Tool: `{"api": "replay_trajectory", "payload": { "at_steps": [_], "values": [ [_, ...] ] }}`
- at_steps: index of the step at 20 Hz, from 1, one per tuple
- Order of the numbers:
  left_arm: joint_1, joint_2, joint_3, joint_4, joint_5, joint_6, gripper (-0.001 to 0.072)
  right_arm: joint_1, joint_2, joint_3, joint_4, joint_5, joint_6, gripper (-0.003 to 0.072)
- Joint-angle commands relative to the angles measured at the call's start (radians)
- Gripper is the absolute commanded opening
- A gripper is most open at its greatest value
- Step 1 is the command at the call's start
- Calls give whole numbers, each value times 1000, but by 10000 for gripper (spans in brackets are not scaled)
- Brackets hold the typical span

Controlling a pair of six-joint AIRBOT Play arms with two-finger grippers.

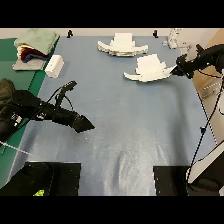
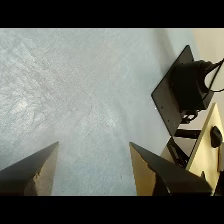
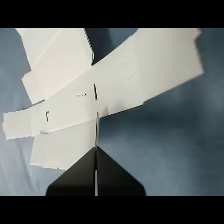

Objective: Fold the box.

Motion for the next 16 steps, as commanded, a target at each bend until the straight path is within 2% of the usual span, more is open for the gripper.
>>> {"api": "replay_trajectory", "payload": {
  "at_steps": [1,4,10,13,16],
  "values": [
    [0,0,0,0,0,0,693,85,171,-247,-16,25,26,-6],
    [0,0,0,0,0,0,693,186,415,-567,-18,153,85,-6],
    [0,0,0,0,0,0,693,384,857,-1073,-32,238,235,-6],
    [0,0,0,0,0,0,693,455,1017,-1240,-43,257,315,-5],
    [0,0,0,0,0,0,692,475,1083,-1339,-72,256,357,-3]
  ]
}}
